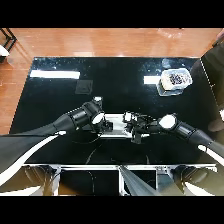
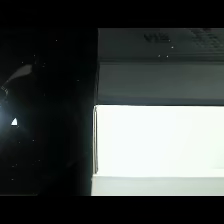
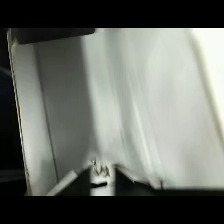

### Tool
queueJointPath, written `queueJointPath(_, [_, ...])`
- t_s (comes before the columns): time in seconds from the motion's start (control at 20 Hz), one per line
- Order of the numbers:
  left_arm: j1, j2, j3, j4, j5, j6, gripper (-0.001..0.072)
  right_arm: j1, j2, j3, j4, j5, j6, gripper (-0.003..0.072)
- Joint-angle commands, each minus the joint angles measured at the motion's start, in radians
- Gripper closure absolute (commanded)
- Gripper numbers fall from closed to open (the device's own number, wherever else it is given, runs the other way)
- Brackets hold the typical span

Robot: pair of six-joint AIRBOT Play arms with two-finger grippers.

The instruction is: Fold the box and place the chain.

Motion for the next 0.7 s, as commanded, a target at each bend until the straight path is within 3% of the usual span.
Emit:
queueJointPath(0.0, [0.000,0.000,0.001,0.000,0.000,0.000,0.0687,-0.014,0.011,0.001,-0.006,0.003,0.039,0.0662])
queueJointPath(0.1, [0.000,0.000,0.001,0.000,0.000,0.000,0.0687,-0.063,0.054,0.001,-0.064,0.042,0.163,0.0664])
queueJointPath(0.3, [0.000,0.000,0.001,0.000,0.000,0.000,0.0687,-0.269,0.176,0.001,-0.250,0.290,0.427,0.0663])
queueJointPath(0.45, [0.000,0.000,0.001,0.000,-0.002,0.000,0.0687,-0.451,0.230,0.001,-0.251,0.315,0.672,0.0664])
queueJointPath(0.55, [0.000,0.000,0.001,0.000,-0.002,0.000,0.0687,-0.583,0.224,0.001,-0.279,0.327,0.975,0.0664])
queueJointPath(0.65, [0.000,0.000,0.001,0.000,-0.002,0.000,0.0687,-0.669,0.196,0.000,-0.283,0.405,1.123,0.0664])
